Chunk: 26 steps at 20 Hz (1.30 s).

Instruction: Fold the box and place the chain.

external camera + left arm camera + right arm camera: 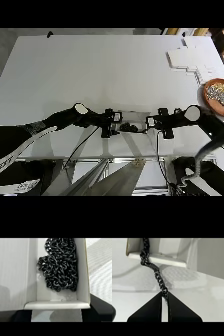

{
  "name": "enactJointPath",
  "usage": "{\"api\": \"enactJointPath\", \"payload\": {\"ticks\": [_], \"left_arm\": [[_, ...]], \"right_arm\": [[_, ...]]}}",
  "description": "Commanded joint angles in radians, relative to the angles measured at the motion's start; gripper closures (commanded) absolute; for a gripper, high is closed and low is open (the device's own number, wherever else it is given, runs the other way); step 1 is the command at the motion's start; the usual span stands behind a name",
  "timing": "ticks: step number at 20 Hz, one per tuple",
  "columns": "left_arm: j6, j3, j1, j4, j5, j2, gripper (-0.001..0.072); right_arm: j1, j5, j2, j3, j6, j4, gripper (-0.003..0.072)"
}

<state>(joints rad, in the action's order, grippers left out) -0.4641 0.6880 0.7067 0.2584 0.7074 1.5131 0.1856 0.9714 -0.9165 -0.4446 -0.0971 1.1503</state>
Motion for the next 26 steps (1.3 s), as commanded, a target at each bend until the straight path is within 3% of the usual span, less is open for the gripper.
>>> {"api": "enactJointPath", "payload": {"ticks": [1, 5, 9, 11, 15, 16, 18, 20, 23, 26], "left_arm": [[0.000, 0.000, -0.001, 0.000, 0.000, 0.000, 0.0457], [0.000, 0.000, -0.001, 0.000, 0.000, 0.000, 0.0457], [0.000, 0.000, -0.001, 0.000, 0.000, 0.000, 0.0457], [0.000, 0.000, -0.001, 0.000, 0.000, 0.000, 0.0457], [0.000, 0.000, -0.001, 0.000, 0.000, 0.000, 0.0457], [0.000, 0.000, -0.001, 0.000, 0.000, 0.000, 0.0457], [0.000, 0.000, -0.001, 0.000, 0.000, 0.000, 0.0457], [0.000, 0.000, -0.001, 0.000, 0.000, 0.000, 0.0457], [0.000, 0.000, -0.001, 0.000, 0.000, 0.000, 0.0457], [0.000, 0.000, -0.001, 0.000, 0.000, 0.000, 0.0457]], "right_arm": [[0.001, 0.080, 0.168, 0.000, 0.068, -0.096, 0.0669], [0.002, 0.153, 0.331, 0.000, 0.068, -0.351, 0.0669], [0.009, 0.151, 0.346, 0.000, 0.036, -0.599, 0.0668], [0.062, 0.101, 0.346, 0.001, -0.001, -0.631, 0.0668], [0.231, -0.119, 0.318, 0.040, -0.013, -0.617, 0.0667], [0.262, -0.156, 0.297, 0.047, -0.013, -0.594, 0.0626], [0.291, -0.186, 0.253, 0.049, -0.013, -0.523, 0.0427], [0.291, -0.195, 0.250, 0.045, -0.012, -0.467, 0.0416], [0.264, -0.130, 0.294, -0.020, 0.031, -0.334, 0.0416], [0.109, 0.092, 0.298, -0.116, 0.102, -0.173, 0.0416]]}}
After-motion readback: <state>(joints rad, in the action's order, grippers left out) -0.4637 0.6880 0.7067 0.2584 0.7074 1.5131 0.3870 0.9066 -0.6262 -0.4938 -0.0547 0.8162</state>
